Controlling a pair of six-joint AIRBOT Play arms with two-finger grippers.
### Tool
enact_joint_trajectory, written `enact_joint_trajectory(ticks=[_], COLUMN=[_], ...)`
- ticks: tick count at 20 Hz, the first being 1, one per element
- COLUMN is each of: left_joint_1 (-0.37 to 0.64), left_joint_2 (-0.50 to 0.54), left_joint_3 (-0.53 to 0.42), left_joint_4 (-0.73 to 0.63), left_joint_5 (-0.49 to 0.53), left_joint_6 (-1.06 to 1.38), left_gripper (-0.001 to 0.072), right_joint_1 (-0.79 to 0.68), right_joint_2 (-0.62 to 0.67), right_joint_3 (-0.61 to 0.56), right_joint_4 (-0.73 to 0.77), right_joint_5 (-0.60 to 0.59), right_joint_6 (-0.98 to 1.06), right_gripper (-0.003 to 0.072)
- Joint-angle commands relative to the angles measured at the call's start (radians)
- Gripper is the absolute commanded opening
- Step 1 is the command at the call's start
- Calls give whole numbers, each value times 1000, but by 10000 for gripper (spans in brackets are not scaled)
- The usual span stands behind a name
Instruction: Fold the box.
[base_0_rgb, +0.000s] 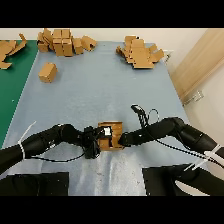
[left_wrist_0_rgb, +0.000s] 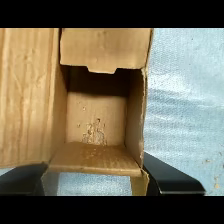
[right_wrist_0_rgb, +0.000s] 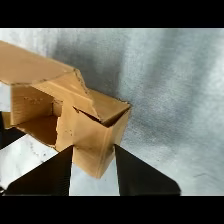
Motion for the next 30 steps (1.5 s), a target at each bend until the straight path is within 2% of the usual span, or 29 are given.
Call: enact_joint_trajectory(ticks=[1, 4, 7, 11, 14, 16, 24, 26, 30], left_joint_1=[0, 0, 0, 0, 0, 0, 0, 0, 0], left_joint_2=[0, 0, 0, 0, 0, 0, 0, 0, 0], left_joint_3=[0, 0, 0, 0, 0, 0, 0, 0, 0], left_joint_4=[0, 0, 0, 0, 0, 0, 0, 0, 0], left_joint_5=[0, 0, 0, 0, 0, 0, 0, 0, 0], left_joint_6=[0, 0, 0, 0, 0, 0, 0, 0, 0], left_gripper=[520, 519, 519, 520, 520, 520, 520, 519, 520], right_joint_1=[143, 241, 302, 351, 364, 370, 370, 370, 370], right_joint_2=[-67, -151, -251, -352, -402, -422, -437, -437, -437], right_joint_3=[82, 176, 272, 381, 425, 436, 437, 437, 437], right_joint_4=[-269, -447, -569, -603, -606, -606, -621, -621, -621], right_joint_5=[10, -78, -221, -323, -338, -338, -397, -397, -397], right_joint_6=[316, 562, 683, 744, 781, 792, 828, 827, 827], right_gripper=[405, 405, 405, 405, 400, 342, 204, 99, 9])
